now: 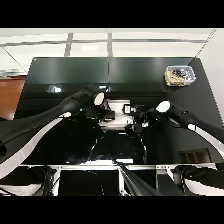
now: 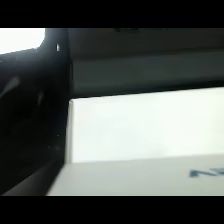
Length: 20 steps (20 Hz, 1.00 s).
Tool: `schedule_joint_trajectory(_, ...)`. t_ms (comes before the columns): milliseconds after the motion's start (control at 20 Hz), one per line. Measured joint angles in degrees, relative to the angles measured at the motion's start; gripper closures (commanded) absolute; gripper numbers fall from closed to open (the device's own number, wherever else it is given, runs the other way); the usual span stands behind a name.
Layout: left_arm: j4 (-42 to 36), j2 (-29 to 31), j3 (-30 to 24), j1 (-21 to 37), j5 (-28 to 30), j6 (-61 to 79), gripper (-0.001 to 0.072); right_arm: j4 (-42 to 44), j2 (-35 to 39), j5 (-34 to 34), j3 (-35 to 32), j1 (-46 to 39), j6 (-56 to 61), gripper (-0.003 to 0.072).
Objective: Fold the box and place the chain.
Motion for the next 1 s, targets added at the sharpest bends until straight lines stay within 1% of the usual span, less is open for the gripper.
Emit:
schedule_joint_trajectory(450, 2.36, -0.98, 0.02, -0.02, -2.01, -1.7, 0.0364, 0.04, 0.0, 0.0, 0.0, 0.0, 0.04, 0.0526)
schedule_joint_trajectory(500, 2.45, -1.25, 0.02, -0.09, -2.58, -1.86, 0.043, 0.04, 0.0, 0.0, 0.0, 0.0, 0.04, 0.0526)
schedule_joint_trajectory(550, 2.51, -1.46, 0.02, -0.13, -2.6, -1.88, 0.0434, 0.02, 0.0, 0.02, 0.0, 0.0, 0.04, 0.0526)
schedule_joint_trajectory(1000, 2.51, -1.92, 2.19, -0.24, -3.23, -1.88, 0.0432, 0.04, 0.0, 0.04, 0.0, 0.0, 0.09, 0.0526)
